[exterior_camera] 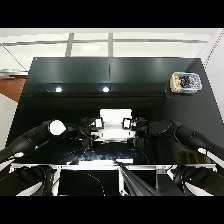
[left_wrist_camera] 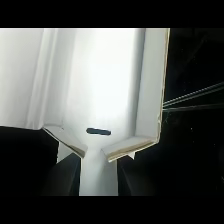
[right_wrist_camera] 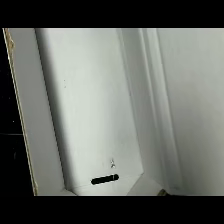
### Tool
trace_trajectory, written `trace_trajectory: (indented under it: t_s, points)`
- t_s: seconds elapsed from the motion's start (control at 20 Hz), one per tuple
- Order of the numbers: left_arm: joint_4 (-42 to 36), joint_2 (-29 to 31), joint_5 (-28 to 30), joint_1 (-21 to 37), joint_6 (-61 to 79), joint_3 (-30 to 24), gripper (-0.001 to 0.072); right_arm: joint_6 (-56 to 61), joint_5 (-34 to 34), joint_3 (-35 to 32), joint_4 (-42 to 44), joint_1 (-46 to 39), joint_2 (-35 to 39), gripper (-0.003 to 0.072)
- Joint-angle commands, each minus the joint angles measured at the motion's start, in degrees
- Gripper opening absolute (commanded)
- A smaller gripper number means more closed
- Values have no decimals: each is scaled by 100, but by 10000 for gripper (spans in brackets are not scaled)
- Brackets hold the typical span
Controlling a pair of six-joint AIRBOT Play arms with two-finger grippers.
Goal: Fold the box and place the chain.
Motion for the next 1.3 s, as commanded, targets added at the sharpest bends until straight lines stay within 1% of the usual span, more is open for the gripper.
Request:
trace_trajectory:
  t_s: [0.0, 0.05, 0.1, 0.2, 0.35, 0.55, 0.7, 0.9, 0.95, 1.0, 1.05, 1.1, 1.15, 1.25]
  points:
    - [-420, -4, 76, -13, 98, 2, 251, 0, 0, 0, 2, 7, 2, 541]
    - [-525, -9, 131, -11, 101, 2, 158, 0, 0, 0, 2, 7, 2, 540]
    - [-529, -15, 186, -13, 98, 2, 138, 0, 0, 0, 2, 7, 2, 541]
    - [-595, -70, 221, -13, 98, 2, 138, 0, 0, 0, 2, 7, 2, 540]
    - [-1032, -170, 254, -13, 122, 2, 137, 2, 0, 0, 2, 7, 2, 541]
    - [-1720, -391, 319, -131, 863, 4, 136, 2, 2, 0, 2, 7, 2, 541]
    - [-1722, -446, 426, -168, 870, 2, 135, 0, 0, 0, 2, 7, 2, 541]
    - [-1722, -446, 393, -170, 870, 2, 136, 0, 0, 0, 2, 7, 2, 541]
    - [-1722, -446, 393, -170, 870, 2, 149, 0, 2, 0, 2, 7, 2, 541]
    - [-1720, -446, 396, -170, 870, 2, 200, 0, 0, 0, 2, 7, 2, 541]
    - [-1720, -446, 396, -168, 870, 2, 273, 0, 2, 0, 2, 7, 2, 541]
    - [-1720, -446, 393, -168, 870, 2, 308, 0, 0, 0, 2, 7, 2, 541]
    - [-1718, -446, 393, -168, 868, 2, 314, 0, 2, 0, 2, 7, 2, 541]
    - [-1720, -446, 389, -170, 866, 2, 267, 0, 0, 0, 2, 7, 2, 540]
